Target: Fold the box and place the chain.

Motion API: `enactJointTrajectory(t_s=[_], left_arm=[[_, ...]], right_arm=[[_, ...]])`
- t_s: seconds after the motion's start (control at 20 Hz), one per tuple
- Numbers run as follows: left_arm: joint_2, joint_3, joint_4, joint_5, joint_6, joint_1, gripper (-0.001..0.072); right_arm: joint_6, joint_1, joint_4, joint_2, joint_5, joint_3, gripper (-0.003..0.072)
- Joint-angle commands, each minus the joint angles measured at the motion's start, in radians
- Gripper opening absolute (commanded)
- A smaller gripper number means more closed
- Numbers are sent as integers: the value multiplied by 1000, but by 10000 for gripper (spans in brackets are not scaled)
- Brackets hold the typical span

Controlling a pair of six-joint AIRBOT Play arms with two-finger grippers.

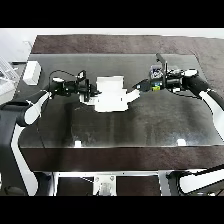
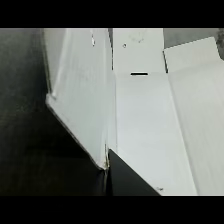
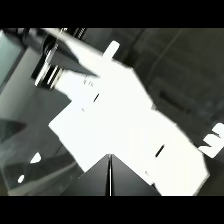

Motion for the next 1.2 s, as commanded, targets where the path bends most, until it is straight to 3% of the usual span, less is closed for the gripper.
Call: enactJointTrajectory(t_s=[0.0,0.2,0.7,1.15], left_arm=[[-1,0,0,-22,1,1,19],[-1,0,5,-26,1,2,18],[-1,0,11,-23,0,1,20],[-1,0,12,-23,0,1,20]], right_arm=[[-1,4,-17,0,16,-23,4],[0,3,-77,-5,13,-27,4],[0,3,-256,-9,-178,-27,4],[23,26,-265,-85,-160,-39,2]])
